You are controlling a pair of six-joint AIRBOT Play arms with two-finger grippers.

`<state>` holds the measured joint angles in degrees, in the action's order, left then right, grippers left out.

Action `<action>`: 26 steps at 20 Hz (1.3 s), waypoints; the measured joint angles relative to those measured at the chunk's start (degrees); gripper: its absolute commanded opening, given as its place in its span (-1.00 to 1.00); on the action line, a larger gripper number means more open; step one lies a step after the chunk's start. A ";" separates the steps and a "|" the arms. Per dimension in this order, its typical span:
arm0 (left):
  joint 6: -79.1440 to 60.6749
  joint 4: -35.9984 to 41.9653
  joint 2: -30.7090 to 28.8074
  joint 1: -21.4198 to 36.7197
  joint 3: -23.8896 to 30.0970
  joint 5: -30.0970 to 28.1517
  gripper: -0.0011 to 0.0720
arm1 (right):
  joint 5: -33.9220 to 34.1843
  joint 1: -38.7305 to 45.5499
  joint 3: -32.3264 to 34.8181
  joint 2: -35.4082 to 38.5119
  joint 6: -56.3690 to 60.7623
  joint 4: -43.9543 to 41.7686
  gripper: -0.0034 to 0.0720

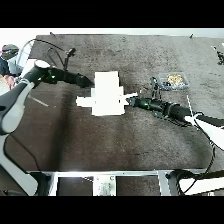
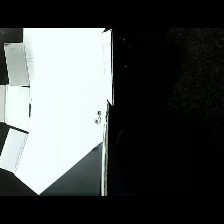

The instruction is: Fold the box and place the chain.

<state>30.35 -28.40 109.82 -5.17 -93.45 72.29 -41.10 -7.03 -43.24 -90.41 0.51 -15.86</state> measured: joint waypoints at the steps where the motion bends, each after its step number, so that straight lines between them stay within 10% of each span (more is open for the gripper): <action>1: 1.97 -1.18 2.62 -0.42 -3.41 2.14 0.54 | 0.00 -0.02 0.02 0.00 -0.15 0.02 -0.88; 8: 9.66 -4.90 14.12 -1.38 -17.07 7.39 0.53 | 0.00 -0.02 0.02 0.00 -0.72 0.70 -0.88; 26: 6.08 1.70 20.24 -2.82 -19.39 15.23 -0.09 | 0.35 0.00 0.00 0.00 -0.83 1.79 -0.88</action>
<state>36.42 -26.70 130.06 -7.99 -112.84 87.53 -40.75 -7.03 -43.24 -90.41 -0.32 -14.06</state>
